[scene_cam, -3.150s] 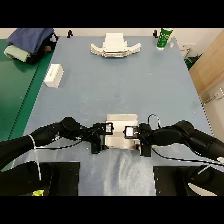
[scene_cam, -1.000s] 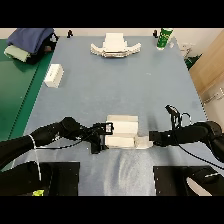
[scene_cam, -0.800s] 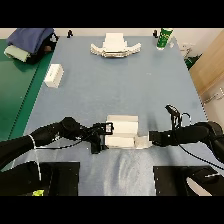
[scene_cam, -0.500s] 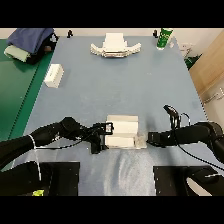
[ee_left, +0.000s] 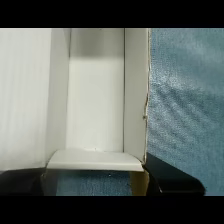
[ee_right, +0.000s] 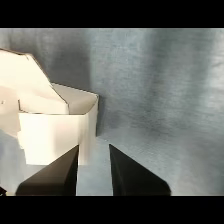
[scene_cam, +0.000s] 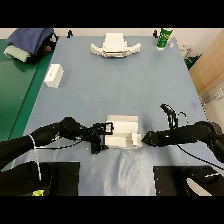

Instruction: Fold the box.

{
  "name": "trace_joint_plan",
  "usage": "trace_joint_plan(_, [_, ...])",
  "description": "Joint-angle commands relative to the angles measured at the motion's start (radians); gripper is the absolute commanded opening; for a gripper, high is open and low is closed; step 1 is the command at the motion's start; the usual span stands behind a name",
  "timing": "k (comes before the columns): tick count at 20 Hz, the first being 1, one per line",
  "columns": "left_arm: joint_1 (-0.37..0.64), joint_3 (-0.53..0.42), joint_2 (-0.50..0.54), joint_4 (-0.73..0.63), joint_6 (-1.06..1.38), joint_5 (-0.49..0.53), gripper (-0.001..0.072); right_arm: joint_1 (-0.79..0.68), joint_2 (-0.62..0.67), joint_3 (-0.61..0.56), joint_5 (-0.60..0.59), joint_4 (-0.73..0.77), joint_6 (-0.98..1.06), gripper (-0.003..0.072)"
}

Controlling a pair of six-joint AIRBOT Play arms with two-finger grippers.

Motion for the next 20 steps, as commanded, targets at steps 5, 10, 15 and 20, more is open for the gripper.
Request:
trace_joint_plan(5, [0.000, 0.000, -0.001, 0.000, 0.000, 0.000, 0.0528, 0.002, -0.005, 0.002, 0.051, 0.082, -0.049, 0.0548])
trace_joint_plan(10, [0.000, 0.000, -0.001, 0.000, 0.000, 0.000, 0.0527, 0.003, -0.101, 0.005, 0.056, 0.085, -0.061, 0.0480])
trace_joint_plan(15, [0.000, 0.000, -0.001, 0.000, 0.000, 0.000, 0.0527, 0.140, -0.134, 0.093, 0.106, 0.044, -0.043, 0.0471])
trace_joint_plan(20, [0.000, 0.000, -0.001, 0.000, 0.000, 0.000, 0.0527, 0.304, -0.248, 0.237, 0.061, -0.291, 0.291, 0.0471])
